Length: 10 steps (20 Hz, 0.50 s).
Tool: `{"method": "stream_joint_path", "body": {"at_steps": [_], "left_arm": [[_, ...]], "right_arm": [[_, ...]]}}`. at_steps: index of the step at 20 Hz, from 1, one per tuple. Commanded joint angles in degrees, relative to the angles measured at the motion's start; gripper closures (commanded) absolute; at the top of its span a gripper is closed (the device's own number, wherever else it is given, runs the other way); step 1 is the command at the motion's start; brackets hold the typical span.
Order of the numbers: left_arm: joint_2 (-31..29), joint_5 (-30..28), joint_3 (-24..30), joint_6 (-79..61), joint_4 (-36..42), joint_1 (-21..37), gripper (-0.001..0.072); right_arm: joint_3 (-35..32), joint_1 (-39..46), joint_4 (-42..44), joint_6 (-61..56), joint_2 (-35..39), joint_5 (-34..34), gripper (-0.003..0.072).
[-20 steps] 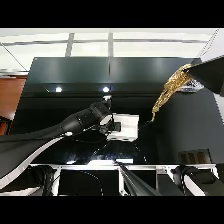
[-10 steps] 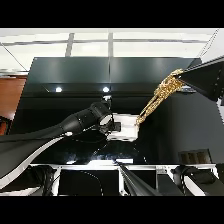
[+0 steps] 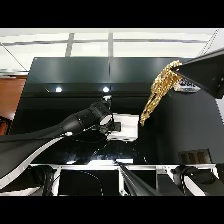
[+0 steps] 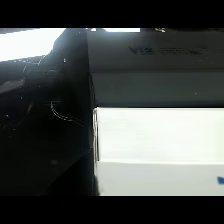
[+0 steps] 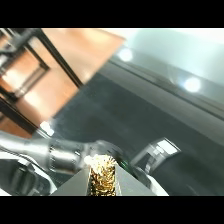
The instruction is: Fold the box and place the chain.
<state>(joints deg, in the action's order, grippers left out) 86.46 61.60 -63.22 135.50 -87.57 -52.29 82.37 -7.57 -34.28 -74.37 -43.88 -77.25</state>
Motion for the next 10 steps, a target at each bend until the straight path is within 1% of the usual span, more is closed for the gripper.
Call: {"method": "stream_joint_path", "body": {"at_steps": [1,6,10], "left_arm": [[0.0,0.0,0.0,0.0,0.0,0.0,0.0684],[0.0,0.0,0.0,0.0,0.0,0.0,0.0684],[0.0,0.0,0.0,0.0,0.0,0.0,0.0684]], "right_arm": [[0.0,0.0,3.0,0.1,0.0,2.6,0.0679],[0.0,0.0,2.9,0.1,-0.1,4.0,0.0679],[0.0,-0.5,2.9,0.0,-1.7,1.5,0.0679]]}}
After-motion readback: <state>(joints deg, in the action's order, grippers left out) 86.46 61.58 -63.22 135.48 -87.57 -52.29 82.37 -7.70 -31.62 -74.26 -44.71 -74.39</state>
